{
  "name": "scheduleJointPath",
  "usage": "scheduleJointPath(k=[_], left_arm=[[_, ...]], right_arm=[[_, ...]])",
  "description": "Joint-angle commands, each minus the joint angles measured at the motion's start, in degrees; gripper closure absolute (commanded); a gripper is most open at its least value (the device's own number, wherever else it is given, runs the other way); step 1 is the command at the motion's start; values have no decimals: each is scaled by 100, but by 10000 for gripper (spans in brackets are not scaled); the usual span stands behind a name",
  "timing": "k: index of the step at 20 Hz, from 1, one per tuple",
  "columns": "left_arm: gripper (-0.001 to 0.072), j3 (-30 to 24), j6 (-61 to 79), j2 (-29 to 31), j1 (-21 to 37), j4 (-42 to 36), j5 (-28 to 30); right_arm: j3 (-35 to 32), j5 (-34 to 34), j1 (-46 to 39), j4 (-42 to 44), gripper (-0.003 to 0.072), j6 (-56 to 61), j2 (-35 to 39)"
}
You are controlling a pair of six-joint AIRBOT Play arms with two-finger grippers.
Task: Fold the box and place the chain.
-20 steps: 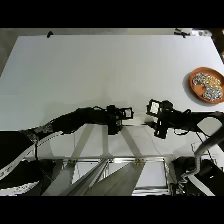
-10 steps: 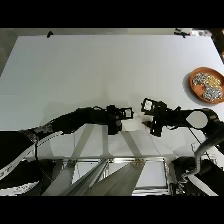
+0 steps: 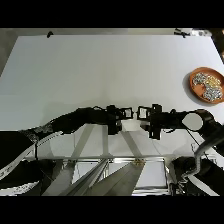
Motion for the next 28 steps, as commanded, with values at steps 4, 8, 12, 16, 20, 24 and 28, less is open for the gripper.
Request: scheduleJointPath(k=[4, 8, 12, 16, 20, 24, 28], left_arm=[[576, -2, 0, 4, -2, 0, 2], [576, -2, 0, 4, -2, 0, 0], [576, -2, 0, 4, -2, 0, 0], [576, -2, 0, 4, -2, 0, 0], [576, -2, 0, 4, -2, 0, 0], [576, -2, 0, 4, -2, 0, 0], [576, -2, 0, 4, -2, 0, 0]], right_arm=[[-4, -227, 116, -284, 353, -175, -179], [0, -295, 116, -385, 370, -157, -313], [24, -299, 116, -385, 441, -157, -310], [109, -315, 116, -387, 441, -155, -310], [151, -337, 116, -387, 441, -157, -286], [153, -337, 116, -385, 441, -155, -138], [153, -413, 116, -402, 441, -109, -83]])
